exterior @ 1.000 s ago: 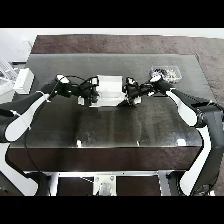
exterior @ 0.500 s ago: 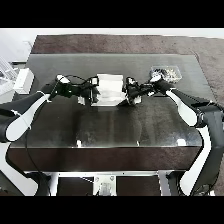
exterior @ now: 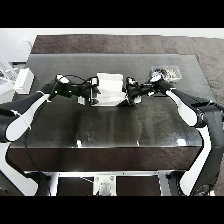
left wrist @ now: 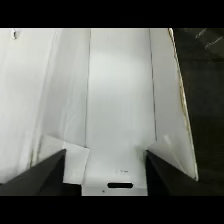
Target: Fold the box and place the chain.
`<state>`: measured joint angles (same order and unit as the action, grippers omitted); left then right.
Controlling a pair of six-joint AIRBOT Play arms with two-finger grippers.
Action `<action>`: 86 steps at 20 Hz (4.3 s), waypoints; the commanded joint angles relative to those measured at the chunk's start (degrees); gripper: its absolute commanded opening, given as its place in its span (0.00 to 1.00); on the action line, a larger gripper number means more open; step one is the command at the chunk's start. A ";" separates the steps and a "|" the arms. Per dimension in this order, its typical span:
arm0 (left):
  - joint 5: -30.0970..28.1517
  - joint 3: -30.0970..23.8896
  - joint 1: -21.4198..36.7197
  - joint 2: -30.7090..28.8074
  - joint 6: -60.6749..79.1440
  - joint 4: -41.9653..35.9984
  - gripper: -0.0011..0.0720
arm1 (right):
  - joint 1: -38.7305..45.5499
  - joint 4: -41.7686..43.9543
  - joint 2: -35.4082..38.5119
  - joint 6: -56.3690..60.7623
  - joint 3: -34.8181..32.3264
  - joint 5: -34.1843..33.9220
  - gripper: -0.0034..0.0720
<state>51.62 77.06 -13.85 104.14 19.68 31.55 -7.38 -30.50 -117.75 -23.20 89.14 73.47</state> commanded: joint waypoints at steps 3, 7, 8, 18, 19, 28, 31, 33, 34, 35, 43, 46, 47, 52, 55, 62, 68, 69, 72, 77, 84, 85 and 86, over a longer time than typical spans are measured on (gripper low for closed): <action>-1.81 0.02 -0.04 0.04 1.86 0.15 0.11 | -0.04 0.02 0.00 0.07 -0.02 0.04 0.82; -1.79 0.02 1.62 -0.28 2.89 0.26 0.04 | -0.04 0.02 0.00 0.07 -0.02 0.07 0.82; -0.66 0.02 2.36 -0.52 2.89 0.00 0.04 | -0.04 0.02 0.00 0.07 -0.02 0.04 0.82; 6.62 0.02 9.42 -6.93 -5.75 -1.16 0.04 | -0.04 0.00 0.00 0.09 -0.02 0.07 0.82; 7.52 0.02 9.92 -7.56 -9.31 -1.27 0.04 | -0.04 0.00 0.00 0.07 -0.02 0.04 0.82; 1.66 0.00 11.10 -12.22 -60.74 6.47 0.04 | -0.04 0.00 0.00 0.07 -0.02 0.07 0.82; 3.41 0.00 11.10 -12.22 -70.03 7.08 0.04 | -0.04 0.02 0.00 0.07 -0.02 0.07 0.82; 3.76 0.00 11.08 -12.22 -75.69 7.08 0.04 | -0.04 0.00 0.00 0.07 -0.02 0.04 0.82; 4.59 0.00 11.10 -12.24 -77.22 7.10 0.04 | -0.04 0.02 0.00 0.07 -0.02 0.04 0.82; 6.25 0.00 11.10 -12.24 -78.09 7.08 0.04 | -0.04 0.00 0.00 0.07 -0.02 0.07 0.82; 13.16 -10.43 22.73 -19.32 -82.62 6.16 0.04 | -0.04 0.00 0.00 0.07 -0.02 0.07 0.82; 15.67 -15.87 25.20 -20.55 -82.68 6.16 0.04 | -0.04 0.00 0.00 0.07 -0.02 0.07 0.82; 14.99 -17.75 25.20 -20.55 -82.66 6.19 0.04 | -0.04 0.00 0.00 0.07 -0.02 0.04 0.82; 8.68 -23.76 25.11 -19.65 -79.97 2.82 0.04 | -0.04 0.00 0.00 0.07 -0.02 0.07 0.82; 7.78 -23.74 24.06 -16.52 -77.22 -1.95 0.04 | -0.04 0.00 0.00 0.07 -0.02 0.07 0.82; 5.84 -23.67 21.38 -10.75 -68.43 -11.82 0.04 | -0.04 0.00 0.00 0.07 -0.02 0.04 0.82; 4.39 -21.16 17.77 -7.54 -67.60 -13.22 0.04 | -0.04 0.02 0.00 0.07 -0.02 0.07 0.82; 4.44 -20.76 17.20 -7.19 -67.65 -13.42 0.04 | -0.04 0.02 0.00 0.07 -0.02 0.07 0.82; 4.63 -20.55 15.93 -5.75 -67.65 -15.82 0.04 | -0.04 0.00 0.00 0.07 -0.02 0.04 0.82; 4.83 -18.12 13.84 -5.11 -67.65 -17.05 0.05 | -0.04 0.00 0.00 0.07 -0.02 0.07 0.82; 7.54 -17.05 12.76 -5.11 -67.17 -19.04 0.50 | -0.04 0.00 0.00 0.07 -0.02 0.04 0.82; 8.07 -17.05 12.76 -5.14 -67.17 -19.50 0.50 | -0.04 0.02 0.00 0.07 -0.02 0.04 0.82; 8.68 -17.05 12.76 -5.14 -67.10 -20.06 0.50 | -0.04 0.00 0.00 0.07 -0.02 0.04 0.82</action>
<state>58.67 59.81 -0.95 98.98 -47.68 12.99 -7.42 -30.50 -117.75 -23.14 89.12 73.52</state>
